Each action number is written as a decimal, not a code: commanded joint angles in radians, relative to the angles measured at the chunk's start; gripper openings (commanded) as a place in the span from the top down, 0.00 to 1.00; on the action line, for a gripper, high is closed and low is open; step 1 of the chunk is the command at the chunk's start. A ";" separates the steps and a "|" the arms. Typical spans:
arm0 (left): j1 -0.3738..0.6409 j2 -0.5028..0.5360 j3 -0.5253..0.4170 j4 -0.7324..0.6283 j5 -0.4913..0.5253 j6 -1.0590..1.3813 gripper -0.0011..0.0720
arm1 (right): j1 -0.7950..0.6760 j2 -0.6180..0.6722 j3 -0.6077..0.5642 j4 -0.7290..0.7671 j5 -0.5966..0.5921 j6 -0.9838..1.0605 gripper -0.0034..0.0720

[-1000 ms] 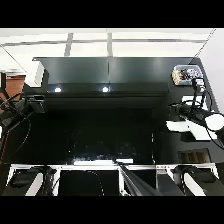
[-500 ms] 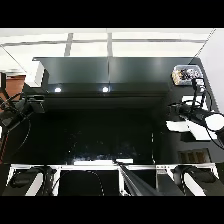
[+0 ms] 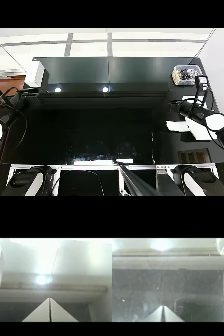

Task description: Fold the box and place the chain.

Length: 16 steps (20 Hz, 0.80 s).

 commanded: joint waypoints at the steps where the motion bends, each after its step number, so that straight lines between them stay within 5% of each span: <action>1: -0.007 -0.052 0.000 -0.099 0.027 -0.007 0.63 | -0.002 -0.003 0.000 -0.049 -0.063 0.001 0.00; 2: -0.021 -0.079 0.000 -0.100 -0.029 0.000 0.10 | -0.006 -0.004 0.001 -0.096 -0.060 0.007 0.01; 3: -0.035 -0.103 0.000 -0.099 -0.079 0.004 0.02 | -0.031 -0.007 0.008 -0.164 -0.042 0.056 0.01; 7: -0.050 -0.164 0.000 -0.098 -0.220 0.004 0.02 | -0.362 -0.066 0.124 -0.689 0.044 0.539 0.01; 8: -0.050 -0.169 0.000 -0.092 -0.228 0.004 0.02 | -0.489 -0.111 0.173 -0.717 0.077 0.554 0.01; 12: -0.051 -0.178 0.000 -0.090 -0.246 0.027 0.02 | -0.987 -0.411 0.457 -0.380 0.258 0.361 0.01; 14: -0.051 -0.180 0.000 -0.090 -0.237 0.028 0.02 | -1.115 -0.594 0.628 -0.122 0.439 0.077 0.01; 16: -0.051 -0.180 0.000 -0.090 -0.220 0.031 0.02 | -1.153 -0.757 0.794 -0.051 0.652 -0.085 0.01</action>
